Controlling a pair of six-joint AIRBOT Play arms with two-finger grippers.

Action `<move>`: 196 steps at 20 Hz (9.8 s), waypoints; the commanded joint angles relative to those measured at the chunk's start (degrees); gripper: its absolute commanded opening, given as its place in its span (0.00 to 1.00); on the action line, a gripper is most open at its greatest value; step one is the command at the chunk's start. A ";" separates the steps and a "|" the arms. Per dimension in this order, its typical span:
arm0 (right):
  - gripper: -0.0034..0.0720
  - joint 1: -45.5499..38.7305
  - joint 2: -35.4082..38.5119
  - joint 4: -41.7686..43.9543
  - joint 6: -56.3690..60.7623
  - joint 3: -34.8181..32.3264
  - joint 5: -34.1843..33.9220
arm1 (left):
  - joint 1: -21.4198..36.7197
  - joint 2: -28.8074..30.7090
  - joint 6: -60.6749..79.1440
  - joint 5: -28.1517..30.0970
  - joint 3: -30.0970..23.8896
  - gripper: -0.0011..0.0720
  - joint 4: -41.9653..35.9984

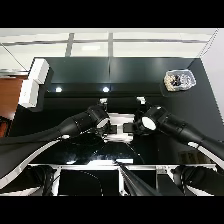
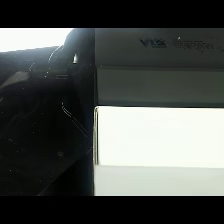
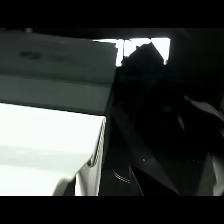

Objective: Fold the box and place the chain.

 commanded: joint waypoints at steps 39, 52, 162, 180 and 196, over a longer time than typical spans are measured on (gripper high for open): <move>0.62 -28.87 17.05 -36.54 -11.23 1.70 2.62 | 0.11 -0.02 0.00 -0.87 -0.02 0.05 0.07; 0.99 -52.94 -37.22 -12.07 -4.35 55.17 5.64 | 0.35 -0.02 0.02 -1.01 -0.02 0.05 0.50; 0.07 -49.48 -8.07 15.52 -45.51 18.86 -7.67 | 0.33 -0.07 0.02 -1.42 -0.02 0.05 0.00; 0.06 -47.19 32.44 36.94 -55.69 18.36 25.97 | 0.33 -0.07 0.02 -1.44 -0.02 0.05 0.02; 0.06 -21.97 24.15 45.27 -55.84 13.79 10.47 | 0.33 -0.07 0.02 -1.40 -0.02 0.05 0.02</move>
